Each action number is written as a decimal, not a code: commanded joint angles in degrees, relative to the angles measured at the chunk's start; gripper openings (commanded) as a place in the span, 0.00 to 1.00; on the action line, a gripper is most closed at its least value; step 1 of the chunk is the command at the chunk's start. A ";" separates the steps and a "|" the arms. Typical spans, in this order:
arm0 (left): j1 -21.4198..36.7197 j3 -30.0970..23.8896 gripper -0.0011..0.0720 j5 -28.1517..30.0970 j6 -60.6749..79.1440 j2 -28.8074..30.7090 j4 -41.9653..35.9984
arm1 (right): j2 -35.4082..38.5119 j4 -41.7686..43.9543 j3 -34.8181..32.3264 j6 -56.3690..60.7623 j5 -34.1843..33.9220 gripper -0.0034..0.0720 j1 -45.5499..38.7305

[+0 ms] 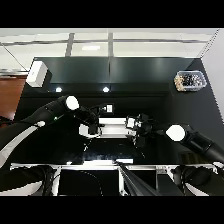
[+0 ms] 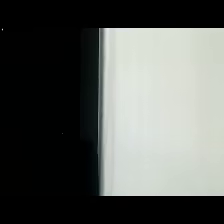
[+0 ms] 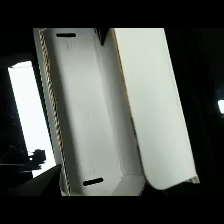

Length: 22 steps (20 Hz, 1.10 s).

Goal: Fold the box and place the chain.

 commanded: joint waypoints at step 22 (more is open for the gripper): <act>-0.04 0.15 0.05 0.02 0.02 0.02 -1.46 | -10.69 14.99 0.28 -23.69 6.71 0.85 -5.60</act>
